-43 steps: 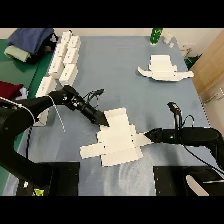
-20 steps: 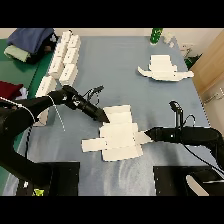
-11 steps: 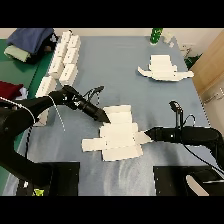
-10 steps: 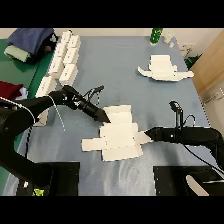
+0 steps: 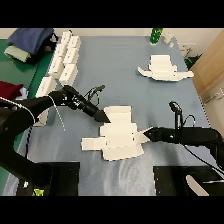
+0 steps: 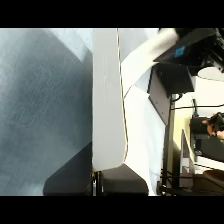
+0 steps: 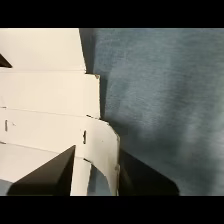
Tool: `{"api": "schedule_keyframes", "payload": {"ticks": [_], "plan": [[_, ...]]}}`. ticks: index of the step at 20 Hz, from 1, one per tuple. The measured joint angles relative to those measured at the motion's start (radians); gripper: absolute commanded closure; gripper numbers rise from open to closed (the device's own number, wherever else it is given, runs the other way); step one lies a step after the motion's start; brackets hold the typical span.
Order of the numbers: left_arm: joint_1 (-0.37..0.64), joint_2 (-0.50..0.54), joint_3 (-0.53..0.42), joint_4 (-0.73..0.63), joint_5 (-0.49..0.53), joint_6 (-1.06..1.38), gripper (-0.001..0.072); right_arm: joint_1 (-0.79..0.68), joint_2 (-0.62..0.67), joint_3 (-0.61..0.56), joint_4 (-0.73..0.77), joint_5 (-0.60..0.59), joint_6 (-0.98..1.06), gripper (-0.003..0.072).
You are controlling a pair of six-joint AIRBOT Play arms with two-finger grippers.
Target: Fold the box.
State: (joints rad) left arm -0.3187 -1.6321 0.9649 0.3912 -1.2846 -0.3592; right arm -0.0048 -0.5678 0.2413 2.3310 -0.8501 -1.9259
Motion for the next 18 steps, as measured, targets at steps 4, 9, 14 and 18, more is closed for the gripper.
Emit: {"api": "schedule_keyframes", "payload": {"ticks": [4,9,14,18], "plan": [[0.0,0.045,0.0,-0.042,-0.003,0.144,0.0699,0.0,0.0,0.0,-0.146,0.047,0.027,0.0293],[-0.019,0.141,-0.001,-0.065,0.065,0.276,0.0701,0.0,0.0,0.006,-0.383,0.09,0.174,0.0292],[-0.097,0.188,-0.033,-0.054,0.187,0.365,0.0703,0.0,0.003,0.093,-0.42,0.122,0.235,0.0292],[-0.19,0.306,-0.147,-0.055,0.38,0.473,0.0703,0.0,0.008,0.188,-0.418,0.129,0.279,0.0297]]}}
